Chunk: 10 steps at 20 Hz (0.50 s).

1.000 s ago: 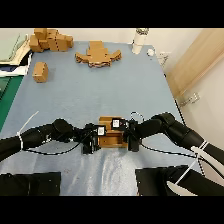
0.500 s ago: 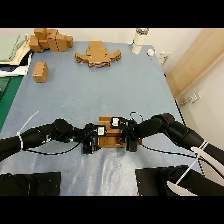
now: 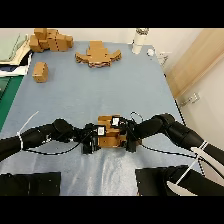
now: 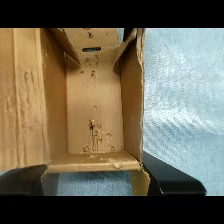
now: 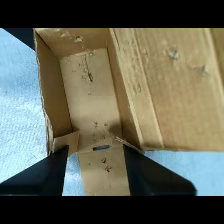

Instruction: Fold the box.

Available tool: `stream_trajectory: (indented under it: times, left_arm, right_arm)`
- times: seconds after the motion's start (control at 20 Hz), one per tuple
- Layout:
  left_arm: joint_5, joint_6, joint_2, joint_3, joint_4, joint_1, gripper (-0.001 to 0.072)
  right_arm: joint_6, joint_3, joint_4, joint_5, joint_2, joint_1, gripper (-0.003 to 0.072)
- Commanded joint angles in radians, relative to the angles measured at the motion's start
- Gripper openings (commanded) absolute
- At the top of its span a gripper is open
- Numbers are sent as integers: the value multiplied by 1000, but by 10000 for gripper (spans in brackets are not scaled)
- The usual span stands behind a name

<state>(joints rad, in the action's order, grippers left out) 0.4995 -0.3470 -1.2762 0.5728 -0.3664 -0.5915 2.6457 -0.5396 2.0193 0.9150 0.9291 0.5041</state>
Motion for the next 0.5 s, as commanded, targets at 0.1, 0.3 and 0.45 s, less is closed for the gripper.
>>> stream_trajectory:
  times: [0.1,0.3,0.45]
  left_arm:
    - [0,0,0,0,0,0,528]
    - [0,0,0,0,0,0,528]
    - [0,0,0,0,0,0,527]
  right_arm:
    - [0,1,5,2,0,1,594]
    - [0,1,6,2,0,1,577]
    - [0,1,13,1,0,1,259]
